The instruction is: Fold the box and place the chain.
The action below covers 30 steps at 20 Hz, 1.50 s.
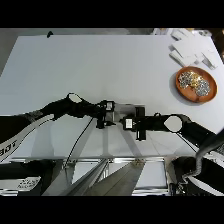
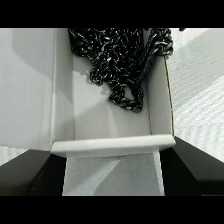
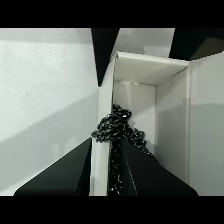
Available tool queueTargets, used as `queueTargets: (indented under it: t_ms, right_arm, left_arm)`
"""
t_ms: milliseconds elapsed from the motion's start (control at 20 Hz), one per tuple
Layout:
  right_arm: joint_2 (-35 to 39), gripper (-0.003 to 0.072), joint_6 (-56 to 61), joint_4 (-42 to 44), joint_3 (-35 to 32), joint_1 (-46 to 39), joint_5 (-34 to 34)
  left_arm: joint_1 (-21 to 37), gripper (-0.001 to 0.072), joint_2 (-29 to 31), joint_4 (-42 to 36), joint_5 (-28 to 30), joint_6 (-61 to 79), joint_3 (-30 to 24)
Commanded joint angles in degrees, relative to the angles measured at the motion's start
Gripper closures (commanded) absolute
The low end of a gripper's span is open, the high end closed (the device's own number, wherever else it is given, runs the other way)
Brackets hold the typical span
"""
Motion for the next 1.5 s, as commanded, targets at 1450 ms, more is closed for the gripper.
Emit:
queueTargets:
  t_ms: [1450]
  right_arm:
    - [3.26,0.0664,3.58,1.03,-0.02,0.0,-8.94]
  left_arm:
    - [0.04,0.0506,0.02,0.02,0.0,0.0,0.04]
